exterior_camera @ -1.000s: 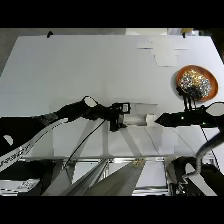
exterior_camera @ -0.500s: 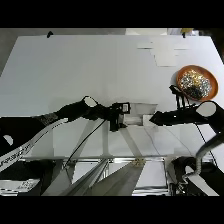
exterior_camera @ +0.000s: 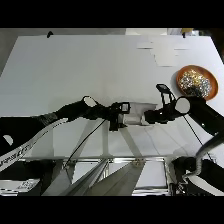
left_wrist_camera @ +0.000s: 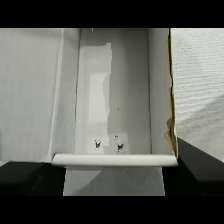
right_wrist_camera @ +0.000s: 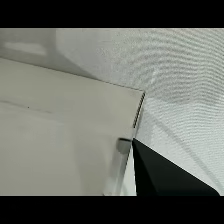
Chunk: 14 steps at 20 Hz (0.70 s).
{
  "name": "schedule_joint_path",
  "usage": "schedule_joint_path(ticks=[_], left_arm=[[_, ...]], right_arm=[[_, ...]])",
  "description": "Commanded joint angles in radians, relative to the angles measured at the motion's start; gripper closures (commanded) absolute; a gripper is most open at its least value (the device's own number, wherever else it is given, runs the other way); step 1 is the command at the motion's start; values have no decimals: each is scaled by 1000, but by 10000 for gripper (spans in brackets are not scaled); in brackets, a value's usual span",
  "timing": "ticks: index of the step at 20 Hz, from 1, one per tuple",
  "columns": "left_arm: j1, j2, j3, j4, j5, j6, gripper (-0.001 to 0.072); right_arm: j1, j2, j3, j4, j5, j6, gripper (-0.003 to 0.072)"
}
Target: Fold the box and place the chain.
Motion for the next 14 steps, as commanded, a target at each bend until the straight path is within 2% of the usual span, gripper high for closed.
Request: schedule_joint_path(ticks=[1, 7, 11, 14], left_arm=[[0, 0, 0, 0, 0, 1, 377], [0, 0, 0, 0, 0, 1, 377], [0, 0, 0, 0, 0, 1, 377], [0, 0, 0, 0, 0, 1, 377]], right_arm=[[75, -34, 27, -127, 8, 164, 336], [77, -40, 27, -201, 11, 253, 337], [84, -99, 27, -220, 41, 253, 337], [114, -118, 28, -227, 0, 254, 338]])
